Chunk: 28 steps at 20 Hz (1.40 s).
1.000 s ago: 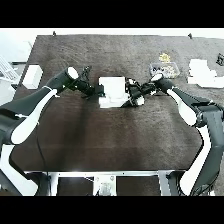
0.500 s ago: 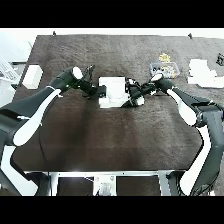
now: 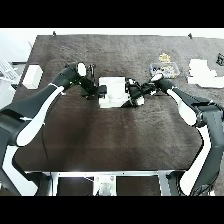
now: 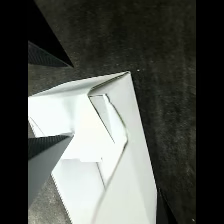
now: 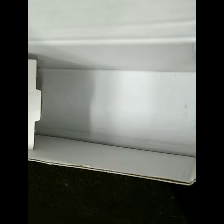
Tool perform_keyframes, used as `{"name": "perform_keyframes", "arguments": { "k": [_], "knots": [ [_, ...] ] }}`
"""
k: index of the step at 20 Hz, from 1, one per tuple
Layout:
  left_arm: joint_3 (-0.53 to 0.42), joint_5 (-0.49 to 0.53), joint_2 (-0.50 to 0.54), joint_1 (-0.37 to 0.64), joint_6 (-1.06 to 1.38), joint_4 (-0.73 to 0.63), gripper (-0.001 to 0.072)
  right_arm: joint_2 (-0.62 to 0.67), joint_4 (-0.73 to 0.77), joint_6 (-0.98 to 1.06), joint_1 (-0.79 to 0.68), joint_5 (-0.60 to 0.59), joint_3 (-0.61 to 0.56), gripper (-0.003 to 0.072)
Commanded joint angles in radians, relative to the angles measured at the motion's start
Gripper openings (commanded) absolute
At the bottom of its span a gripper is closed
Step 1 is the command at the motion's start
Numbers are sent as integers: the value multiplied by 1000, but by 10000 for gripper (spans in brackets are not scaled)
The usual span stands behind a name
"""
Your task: Fold the box and place the chain.
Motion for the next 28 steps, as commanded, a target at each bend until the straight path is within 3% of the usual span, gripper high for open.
{"name": "perform_keyframes", "arguments": {
  "k": [1, 5, 14, 28],
  "knots": [
    [8, -37, -11, -4, -31, 3, 464, 0, 0, 0, 0, 0, 1, 592],
    [31, -53, -41, -4, -33, -3, 464, 0, 0, 0, 0, 0, 1, 592],
    [296, -278, -197, -40, -88, 145, 464, 0, 0, 0, 0, 0, 1, 592],
    [371, -328, -249, -77, -108, 245, 463, 0, 0, 0, 0, 0, 0, 592]
  ]
}}
